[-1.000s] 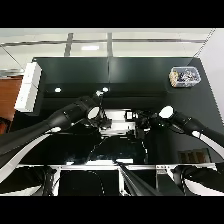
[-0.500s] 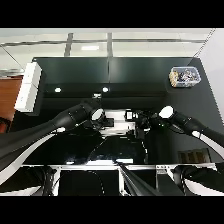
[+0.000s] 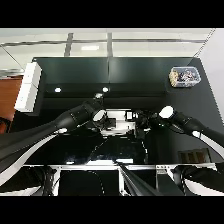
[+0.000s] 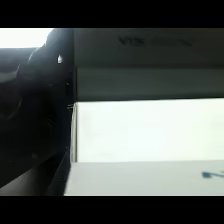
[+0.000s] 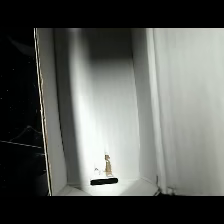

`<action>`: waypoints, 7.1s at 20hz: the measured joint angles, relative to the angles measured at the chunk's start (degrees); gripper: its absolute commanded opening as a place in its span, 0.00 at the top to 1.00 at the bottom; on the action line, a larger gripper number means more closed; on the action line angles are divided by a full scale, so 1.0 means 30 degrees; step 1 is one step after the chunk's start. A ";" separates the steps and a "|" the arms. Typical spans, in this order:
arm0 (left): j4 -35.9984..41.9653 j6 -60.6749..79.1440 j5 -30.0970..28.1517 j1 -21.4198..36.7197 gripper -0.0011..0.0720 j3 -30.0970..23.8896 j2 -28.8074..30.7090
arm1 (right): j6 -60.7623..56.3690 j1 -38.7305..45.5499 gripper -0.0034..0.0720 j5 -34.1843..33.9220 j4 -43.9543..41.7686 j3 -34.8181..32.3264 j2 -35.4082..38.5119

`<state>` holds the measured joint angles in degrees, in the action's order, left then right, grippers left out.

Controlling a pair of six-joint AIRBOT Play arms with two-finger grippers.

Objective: Fold the box and place the chain.

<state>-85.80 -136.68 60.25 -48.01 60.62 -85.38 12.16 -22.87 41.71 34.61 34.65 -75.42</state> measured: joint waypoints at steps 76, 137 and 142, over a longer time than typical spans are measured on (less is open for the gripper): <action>-0.0729 0.2076 -0.0503 0.0029 0.95 0.0007 -0.0007 | -2.7372 1.1067 0.93 0.6921 0.5705 -0.2157 0.4809; -0.0801 0.2106 -0.0656 0.0029 0.95 0.0007 -0.0007 | -4.7211 -0.6251 0.53 0.7417 1.5985 0.7701 -0.2433; -0.0663 0.2004 -0.0597 0.0029 0.95 0.0007 -0.0007 | -4.7422 -0.6193 0.93 0.7417 1.5926 0.7745 -0.2433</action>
<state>-87.79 -130.67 58.46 -47.92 60.64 -85.41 -130.10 -41.45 63.96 82.39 57.89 -82.72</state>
